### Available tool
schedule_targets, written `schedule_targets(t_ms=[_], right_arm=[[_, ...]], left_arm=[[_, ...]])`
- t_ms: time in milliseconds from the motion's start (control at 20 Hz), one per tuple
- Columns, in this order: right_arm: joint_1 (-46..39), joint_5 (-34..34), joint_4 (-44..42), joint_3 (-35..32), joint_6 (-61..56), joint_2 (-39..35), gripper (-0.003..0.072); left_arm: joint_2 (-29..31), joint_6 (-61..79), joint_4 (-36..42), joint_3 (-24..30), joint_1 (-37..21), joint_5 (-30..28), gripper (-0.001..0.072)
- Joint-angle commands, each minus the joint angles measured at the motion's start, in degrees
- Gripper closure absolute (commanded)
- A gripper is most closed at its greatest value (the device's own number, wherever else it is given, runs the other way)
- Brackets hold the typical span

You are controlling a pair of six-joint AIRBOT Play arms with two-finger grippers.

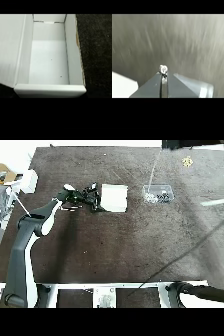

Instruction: Fold the box and place the chain.

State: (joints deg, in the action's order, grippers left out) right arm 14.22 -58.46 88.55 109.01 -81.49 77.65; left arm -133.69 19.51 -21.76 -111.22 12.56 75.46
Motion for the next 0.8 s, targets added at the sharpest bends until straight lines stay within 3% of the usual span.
schedule_targets(t_ms=[0,200,500,750], right_arm=[[7.74,11.10,5.05,0.02,1.18,-8.15,0.0681],[15.37,17.11,6.21,0.02,4.48,-10.58,0.0681],[18.05,16.79,4.70,-0.98,4.94,-5.84,0.0681],[18.10,20.09,-3.06,-11.52,3.87,-2.54,0.0681]], left_arm=[[0.04,0.00,-0.02,-0.02,0.00,-0.02,0.0506],[0.04,0.00,-0.02,-0.02,0.00,0.00,0.0506],[0.04,0.00,-0.02,-0.02,0.00,0.00,0.0506],[0.04,0.00,-0.02,-0.02,0.00,0.00,0.0506]])
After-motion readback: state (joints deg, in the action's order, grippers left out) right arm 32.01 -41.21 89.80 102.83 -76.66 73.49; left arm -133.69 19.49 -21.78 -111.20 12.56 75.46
